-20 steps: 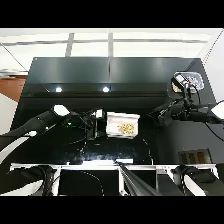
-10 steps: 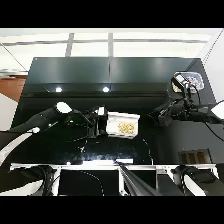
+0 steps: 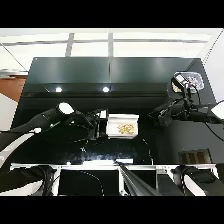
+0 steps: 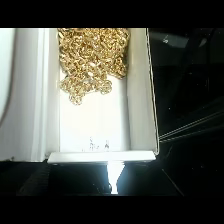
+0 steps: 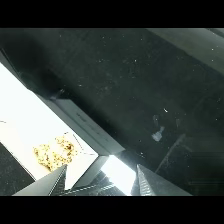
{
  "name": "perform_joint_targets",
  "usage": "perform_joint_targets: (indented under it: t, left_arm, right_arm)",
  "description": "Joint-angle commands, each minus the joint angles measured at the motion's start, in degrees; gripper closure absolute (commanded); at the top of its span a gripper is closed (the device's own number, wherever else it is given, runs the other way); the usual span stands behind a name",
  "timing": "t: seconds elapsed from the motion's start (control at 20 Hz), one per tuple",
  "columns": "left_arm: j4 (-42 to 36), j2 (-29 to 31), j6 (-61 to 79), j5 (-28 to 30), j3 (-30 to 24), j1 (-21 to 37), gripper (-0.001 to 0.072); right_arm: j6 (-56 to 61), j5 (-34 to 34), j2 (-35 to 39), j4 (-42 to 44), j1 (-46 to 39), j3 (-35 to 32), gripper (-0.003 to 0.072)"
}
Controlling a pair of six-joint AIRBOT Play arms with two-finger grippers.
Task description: Fold the box and place the chain.
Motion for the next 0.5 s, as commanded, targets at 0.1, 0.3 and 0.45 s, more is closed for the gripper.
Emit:
perform_joint_targets:
  t: [0.1, 0.3, 0.45]
  left_arm:
    - [0.8, -0.1, -0.8, 0.8, 0.1, -0.4, 0.0060]
    - [0.8, -0.1, -0.8, 0.8, 0.1, -0.4, 0.0154]
    - [0.8, -0.1, -0.8, 0.8, 0.1, -0.4, 0.0154]
  right_arm:
    - [0.0, 0.0, 0.0, 0.0, 0.0, 0.0, 0.0155]
    - [0.4, -2.5, 0.0, 0.2, 3.2, 0.1, -0.0034]
    - [2.8, -14.1, -1.4, 0.5, 9.8, 0.2, -0.0034]
